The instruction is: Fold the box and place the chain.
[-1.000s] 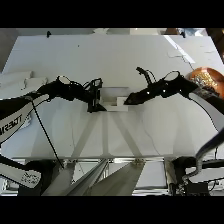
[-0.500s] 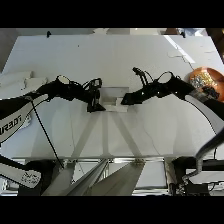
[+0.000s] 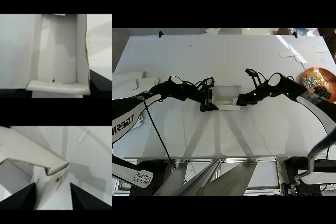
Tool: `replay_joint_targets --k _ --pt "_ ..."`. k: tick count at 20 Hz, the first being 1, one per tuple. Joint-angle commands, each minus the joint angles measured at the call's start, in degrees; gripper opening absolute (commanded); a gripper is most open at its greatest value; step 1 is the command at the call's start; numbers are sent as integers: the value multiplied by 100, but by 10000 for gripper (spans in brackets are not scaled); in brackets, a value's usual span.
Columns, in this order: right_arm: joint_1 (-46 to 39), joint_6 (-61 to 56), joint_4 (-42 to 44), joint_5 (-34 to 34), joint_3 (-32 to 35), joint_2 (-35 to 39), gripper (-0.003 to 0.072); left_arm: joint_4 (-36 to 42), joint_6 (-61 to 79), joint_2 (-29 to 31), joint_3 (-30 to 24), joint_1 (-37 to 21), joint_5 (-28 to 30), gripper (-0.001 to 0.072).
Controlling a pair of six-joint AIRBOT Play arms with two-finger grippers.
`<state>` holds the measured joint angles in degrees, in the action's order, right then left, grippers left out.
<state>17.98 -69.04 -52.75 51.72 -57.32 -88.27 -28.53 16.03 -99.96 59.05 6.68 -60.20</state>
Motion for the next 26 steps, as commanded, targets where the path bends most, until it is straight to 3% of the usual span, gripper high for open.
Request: replay_joint_targets --k 1,4,5,12,18,26 --pt "4 -146 -57 74 0 42 457 -42 26 4 4 -4 -42 364" --pt "4 -146 81 72 0 42 453 -42 26 4 4 -4 -42 364" --pt "9 -149 122 74 0 42 408 -42 24 4 4 -4 -42 364" --pt "448 -772 -201 -70 -125 50 407 -42 26 4 4 -4 -42 364" --pt "1069 -2857 -2271 -177 -332 234 405 -42 26 4 4 -4 -44 364" --pt "1665 -4544 -3274 -382 -804 52 405 -42 26 4 4 -4 -42 364"
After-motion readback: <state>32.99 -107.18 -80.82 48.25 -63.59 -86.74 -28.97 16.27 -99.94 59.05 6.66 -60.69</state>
